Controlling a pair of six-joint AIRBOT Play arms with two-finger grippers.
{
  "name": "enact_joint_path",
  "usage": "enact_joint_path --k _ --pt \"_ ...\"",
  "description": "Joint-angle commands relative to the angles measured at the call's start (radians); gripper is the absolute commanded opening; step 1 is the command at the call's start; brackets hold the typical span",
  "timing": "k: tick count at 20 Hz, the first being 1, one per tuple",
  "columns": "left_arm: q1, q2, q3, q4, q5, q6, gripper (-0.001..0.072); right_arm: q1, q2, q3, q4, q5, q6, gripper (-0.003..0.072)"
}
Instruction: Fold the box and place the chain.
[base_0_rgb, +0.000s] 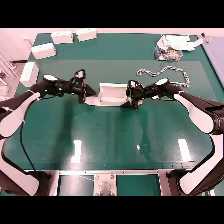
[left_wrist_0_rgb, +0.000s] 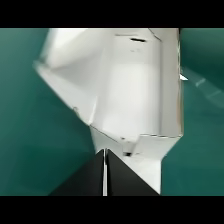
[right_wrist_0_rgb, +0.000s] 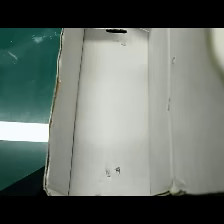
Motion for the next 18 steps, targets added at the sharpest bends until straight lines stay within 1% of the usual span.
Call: enact_joint_path --k 1,2,3,6,8,10,11,13,14,15,17,18 --pt "0.046 0.037 0.001 0.001 -0.021 -0.005 0.0048 0.000 0.000 0.000 0.003 -0.002 0.000 0.0590" --pt "0.058 0.043 0.001 0.000 -0.026 -0.020 0.0048 0.000 0.000 0.000 0.003 -0.003 0.000 0.0590" --pt "0.072 0.052 0.002 0.002 -0.041 -0.031 0.0020 0.000 0.000 0.000 0.003 -0.003 0.000 0.0590" --pt "0.122 0.063 0.001 0.004 -0.089 -0.127 0.0019 0.000 0.000 0.000 0.003 -0.003 0.000 0.0590" --pt "0.155 0.072 0.001 0.010 -0.087 -0.274 0.0018 0.000 0.000 0.000 0.003 -0.003 0.000 0.0590" --pt "0.181 0.074 0.001 0.011 -0.074 -0.495 0.0018 0.000 0.000 0.000 0.003 -0.003 0.000 0.0590" --pt "0.190 0.074 0.001 0.026 -0.074 -0.649 0.0018 0.000 0.000 0.000 0.003 -0.003 0.000 0.0590" --pt "0.189 0.074 0.000 0.109 -0.080 -0.914 0.0018 0.000 0.000 0.000 0.003 -0.003 0.000 0.0590" --pt "0.187 0.074 0.000 0.155 -0.093 -1.009 0.0018 0.000 0.000 0.000 0.003 -0.003 0.000 0.0590" --pt "0.187 0.073 0.000 0.196 -0.116 -1.080 0.0018 0.000 0.000 0.000 0.003 -0.003 0.000 0.0590" --pt "0.189 0.073 0.000 0.285 -0.113 -1.238 0.0018 0.000 0.000 0.000 0.003 -0.003 0.000 0.0590" --pt "0.189 0.068 0.001 0.309 -0.107 -1.295 0.0017 0.000 0.000 0.000 0.003 -0.003 0.000 0.0590"
